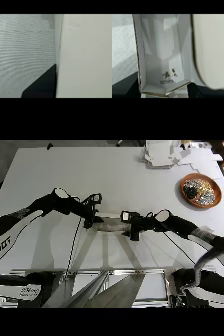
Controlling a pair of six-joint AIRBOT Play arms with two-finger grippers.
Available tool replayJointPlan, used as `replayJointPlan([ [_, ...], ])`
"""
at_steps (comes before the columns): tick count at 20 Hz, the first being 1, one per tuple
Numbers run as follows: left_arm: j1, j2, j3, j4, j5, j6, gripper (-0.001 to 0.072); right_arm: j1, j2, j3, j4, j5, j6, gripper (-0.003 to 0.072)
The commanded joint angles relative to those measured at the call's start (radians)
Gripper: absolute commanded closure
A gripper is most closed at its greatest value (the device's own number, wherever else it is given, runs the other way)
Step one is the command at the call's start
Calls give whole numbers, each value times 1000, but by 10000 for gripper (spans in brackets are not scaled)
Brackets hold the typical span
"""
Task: Fold the box and place the chain.
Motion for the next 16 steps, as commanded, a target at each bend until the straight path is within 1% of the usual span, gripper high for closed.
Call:
replayJointPlan([
  [1, 0, -1, -1, 0, 3, -1, 700, 0, -2, 0, -3, -5, -10, 294],
  [4, 0, -1, -1, 0, 2, -1, 700, 1, -2, 0, -18, -5, -10, 296],
  [6, 0, -1, -1, 0, 3, -1, 700, 1, -2, 0, -18, -5, -10, 315],
  [16, 0, -1, -1, 0, 3, -1, 700, 1, -2, 0, -18, 0, -9, 305],
])
